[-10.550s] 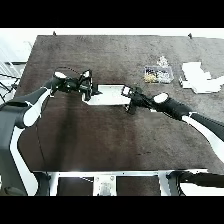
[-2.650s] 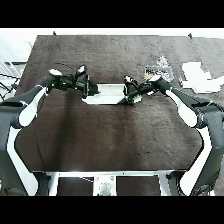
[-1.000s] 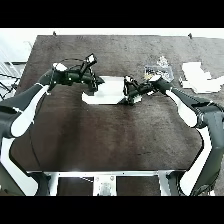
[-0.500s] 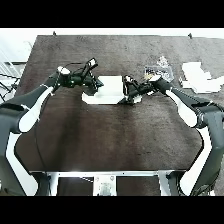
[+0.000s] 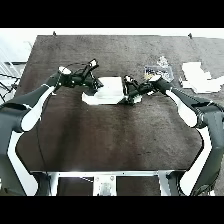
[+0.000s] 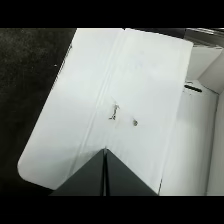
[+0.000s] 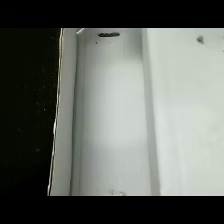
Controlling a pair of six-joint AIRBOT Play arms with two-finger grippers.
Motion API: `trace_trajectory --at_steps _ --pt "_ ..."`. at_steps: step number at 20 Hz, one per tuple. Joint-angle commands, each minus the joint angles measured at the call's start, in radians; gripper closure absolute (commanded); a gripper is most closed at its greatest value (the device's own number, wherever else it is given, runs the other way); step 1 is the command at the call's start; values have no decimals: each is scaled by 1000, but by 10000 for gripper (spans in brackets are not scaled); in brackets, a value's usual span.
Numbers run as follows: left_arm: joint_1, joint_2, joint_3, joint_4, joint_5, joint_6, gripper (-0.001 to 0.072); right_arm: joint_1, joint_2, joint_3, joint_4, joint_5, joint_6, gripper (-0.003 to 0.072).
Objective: Fold the box and place the chain.
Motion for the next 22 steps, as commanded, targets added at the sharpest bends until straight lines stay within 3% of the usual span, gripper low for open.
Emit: trace_trajectory --at_steps 1,5,9,11,14,16,17,18,19,22 --pt "32 1 63 7 -140 -8 695 0 -1 0 1 0 1 114" --pt "84 16 163 8 -356 -11 700 0 -1 0 0 0 1 114" --pt "81 134 155 79 -324 -32 701 0 -1 0 0 0 1 114" --pt "81 209 81 80 -259 -29 701 0 -1 0 0 0 1 114" --pt "81 316 -117 85 -126 -4 701 0 -1 0 0 1 1 114" --pt "81 326 -203 109 -120 -5 692 0 -1 0 1 0 1 114" --pt "81 323 -237 127 -120 18 519 1 -1 0 0 0 1 114" --pt "81 322 -262 136 -111 36 188 0 -1 0 1 0 1 114" --pt "81 320 -278 151 -78 39 71 0 -1 0 0 0 1 114" --pt "76 320 -283 249 -26 -12 71 0 -1 0 1 0 1 114"
